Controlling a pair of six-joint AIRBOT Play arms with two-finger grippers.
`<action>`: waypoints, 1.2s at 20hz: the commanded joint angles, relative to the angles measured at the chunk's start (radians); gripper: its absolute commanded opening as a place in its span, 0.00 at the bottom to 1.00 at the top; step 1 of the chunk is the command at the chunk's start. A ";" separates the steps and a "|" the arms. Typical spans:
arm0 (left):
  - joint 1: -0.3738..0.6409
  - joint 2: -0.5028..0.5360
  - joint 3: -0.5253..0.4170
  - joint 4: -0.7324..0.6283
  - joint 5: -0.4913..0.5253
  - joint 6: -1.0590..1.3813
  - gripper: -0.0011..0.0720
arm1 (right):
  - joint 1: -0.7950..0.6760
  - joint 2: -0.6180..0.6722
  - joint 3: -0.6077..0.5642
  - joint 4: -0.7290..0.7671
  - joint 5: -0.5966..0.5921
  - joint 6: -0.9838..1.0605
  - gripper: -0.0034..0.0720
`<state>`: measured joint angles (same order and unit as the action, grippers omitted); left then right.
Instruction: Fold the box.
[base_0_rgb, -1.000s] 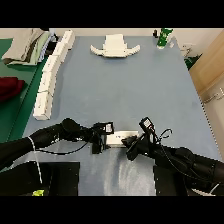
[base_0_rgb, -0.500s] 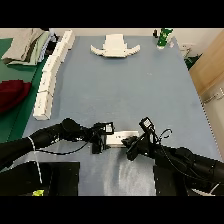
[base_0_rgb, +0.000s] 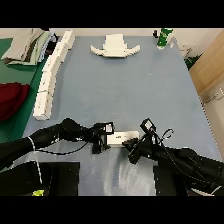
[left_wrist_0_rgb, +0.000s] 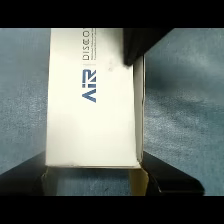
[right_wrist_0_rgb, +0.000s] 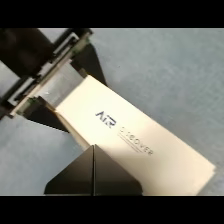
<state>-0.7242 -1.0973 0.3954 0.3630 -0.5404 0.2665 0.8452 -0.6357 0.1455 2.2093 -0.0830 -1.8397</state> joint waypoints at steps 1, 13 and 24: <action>0.001 0.000 0.001 0.004 -0.001 0.002 0.60 | -0.017 0.050 0.003 -0.040 0.048 -0.001 0.05; 0.001 0.000 0.001 0.004 -0.002 0.002 0.60 | -0.280 0.040 0.251 -0.356 -0.421 0.068 0.05; 0.001 0.000 0.001 0.004 -0.001 0.002 0.60 | -0.565 -0.483 0.805 -0.743 -1.280 0.475 0.05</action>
<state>-0.7242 -1.0973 0.3962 0.3668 -0.5423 0.2684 0.3092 -0.9909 0.8604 1.5070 -1.1549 -1.4799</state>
